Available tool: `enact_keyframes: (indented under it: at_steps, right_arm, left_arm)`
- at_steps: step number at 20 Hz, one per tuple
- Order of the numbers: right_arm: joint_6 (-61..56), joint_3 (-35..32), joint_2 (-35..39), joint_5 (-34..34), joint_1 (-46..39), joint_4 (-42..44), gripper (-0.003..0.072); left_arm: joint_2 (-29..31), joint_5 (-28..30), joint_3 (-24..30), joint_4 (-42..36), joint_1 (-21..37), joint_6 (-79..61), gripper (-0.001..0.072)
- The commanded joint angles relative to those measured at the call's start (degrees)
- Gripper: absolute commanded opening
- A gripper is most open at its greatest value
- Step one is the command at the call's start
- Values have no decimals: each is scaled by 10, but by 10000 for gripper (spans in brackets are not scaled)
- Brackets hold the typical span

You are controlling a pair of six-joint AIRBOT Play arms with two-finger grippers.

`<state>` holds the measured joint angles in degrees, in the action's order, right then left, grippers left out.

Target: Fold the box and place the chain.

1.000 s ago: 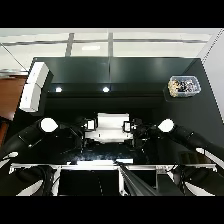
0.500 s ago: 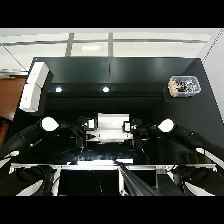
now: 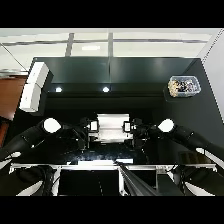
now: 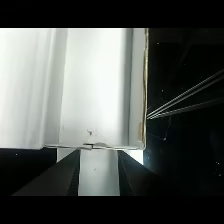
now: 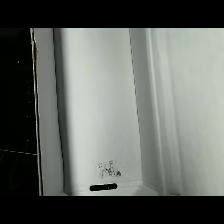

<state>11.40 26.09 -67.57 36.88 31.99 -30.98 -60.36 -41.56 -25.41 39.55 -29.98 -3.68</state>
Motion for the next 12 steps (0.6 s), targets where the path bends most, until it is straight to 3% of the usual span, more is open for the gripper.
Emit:
enact_keyframes:
  at_steps: [1,7,12]
  right_arm:
    - [0,1,0,0,0,0,550]
    - [0,1,0,0,0,0,550]
    - [0,1,0,0,0,0,550]
  left_arm:
    - [0,23,0,-3,-13,1,285]
    - [0,36,0,-9,-13,1,284]
    - [-7,34,0,-73,-13,0,281]
